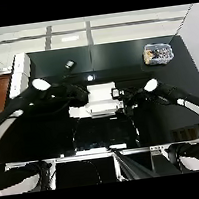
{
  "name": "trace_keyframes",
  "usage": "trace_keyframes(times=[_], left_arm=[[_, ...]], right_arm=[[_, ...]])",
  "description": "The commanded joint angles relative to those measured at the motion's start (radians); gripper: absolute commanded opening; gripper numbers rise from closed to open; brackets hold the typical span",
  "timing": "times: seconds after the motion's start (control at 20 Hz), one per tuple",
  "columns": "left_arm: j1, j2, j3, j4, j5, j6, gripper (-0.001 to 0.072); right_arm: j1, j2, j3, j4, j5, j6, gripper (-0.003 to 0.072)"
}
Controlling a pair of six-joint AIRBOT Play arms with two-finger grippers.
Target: Fold the box and place the chain.
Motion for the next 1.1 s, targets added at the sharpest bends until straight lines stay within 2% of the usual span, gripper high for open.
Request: trace_keyframes(times=[0.0, 0.1, 0.2, 0.25, 0.3, 0.35, 0.5, 0.65, 0.8, 0.9, 1.0, 1.05], left_arm=[[0.051, 0.158, -0.044, 0.075, 0.000, -0.006, 0.0022], [0.052, 0.210, -0.124, 0.093, -0.056, 0.188, 0.0025], [0.051, 0.209, -0.183, 0.101, -0.154, 0.475, 0.0028], [0.046, 0.205, -0.205, 0.117, -0.171, 0.603, 0.0112], [0.039, 0.202, -0.229, 0.133, -0.154, 0.731, 0.0459], [0.034, 0.196, -0.243, 0.137, -0.116, 0.814, 0.0720], [0.015, 0.159, -0.242, 0.148, -0.034, 0.841, 0.0709], [-0.036, 0.106, -0.229, 0.148, -0.015, 0.869, 0.0707], [-0.062, 0.047, -0.192, 0.126, -0.026, 0.887, 0.0669], [-0.062, 0.028, -0.173, 0.126, -0.039, 0.887, 0.0485], [-0.062, 0.027, -0.163, 0.114, -0.047, 0.886, 0.0242], [-0.062, 0.027, -0.162, 0.090, -0.055, 0.886, 0.0177]], right_arm=[[0.001, -0.001, 0.000, 0.000, -0.002, 0.000, 0.0205], [0.001, 0.000, 0.000, 0.000, -0.002, 0.000, 0.0205], [0.001, -0.001, 0.000, 0.000, -0.002, 0.000, 0.0205], [0.001, -0.001, 0.000, 0.000, -0.002, 0.000, 0.0206], [0.001, -0.001, 0.000, 0.000, -0.002, -0.001, 0.0205], [0.001, 0.000, 0.000, 0.000, -0.002, -0.001, 0.0205], [0.001, -0.001, 0.000, 0.000, -0.002, -0.001, 0.0205], [0.001, -0.001, 0.000, 0.000, -0.002, 0.000, 0.0206], [0.001, -0.001, 0.000, 0.000, -0.002, -0.001, 0.0206], [0.001, -0.001, 0.000, 0.000, -0.002, -0.001, 0.0206], [0.001, -0.001, 0.000, 0.000, -0.002, -0.001, 0.0205], [0.001, -0.001, 0.000, 0.000, -0.002, 0.000, 0.0205]])
